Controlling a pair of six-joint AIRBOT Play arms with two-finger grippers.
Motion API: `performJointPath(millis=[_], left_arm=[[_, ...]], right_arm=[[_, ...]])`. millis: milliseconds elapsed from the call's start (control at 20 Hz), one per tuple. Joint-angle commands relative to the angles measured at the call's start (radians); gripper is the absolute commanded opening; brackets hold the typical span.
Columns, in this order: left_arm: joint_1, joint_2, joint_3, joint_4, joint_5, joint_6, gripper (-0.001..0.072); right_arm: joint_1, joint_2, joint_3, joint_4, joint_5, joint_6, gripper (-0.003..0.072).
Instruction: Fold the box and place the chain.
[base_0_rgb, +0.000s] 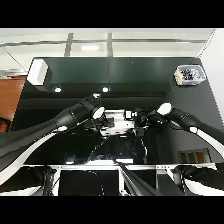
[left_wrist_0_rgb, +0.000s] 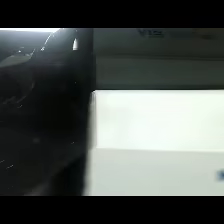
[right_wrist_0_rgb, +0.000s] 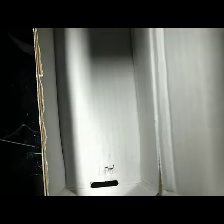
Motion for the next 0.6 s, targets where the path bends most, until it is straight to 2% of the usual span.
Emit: performJointPath(millis=[0,200,250,300,350,550], left_arm=[[0.000,0.001,0.002,0.000,-0.023,-0.006,0.0346],[0.003,0.001,0.002,0.034,-0.011,-0.027,0.0351],[0.007,0.001,0.002,0.034,-0.008,-0.027,0.0322],[0.011,0.001,0.002,0.033,-0.008,-0.027,0.0131],[0.013,0.001,0.001,0.034,-0.008,-0.026,0.0025],[0.013,0.001,0.002,0.033,-0.008,-0.026,0.0025]], right_arm=[[0.000,-0.001,0.000,0.000,0.000,0.000,0.0418],[0.000,0.000,0.000,0.000,0.000,0.000,0.0418],[0.000,-0.001,0.000,0.000,0.000,0.000,0.0418],[0.000,0.000,0.000,0.000,0.000,0.000,0.0418],[0.000,0.000,0.000,0.000,0.000,0.000,0.0418],[0.000,-0.001,0.000,0.000,0.000,0.000,0.0418]])
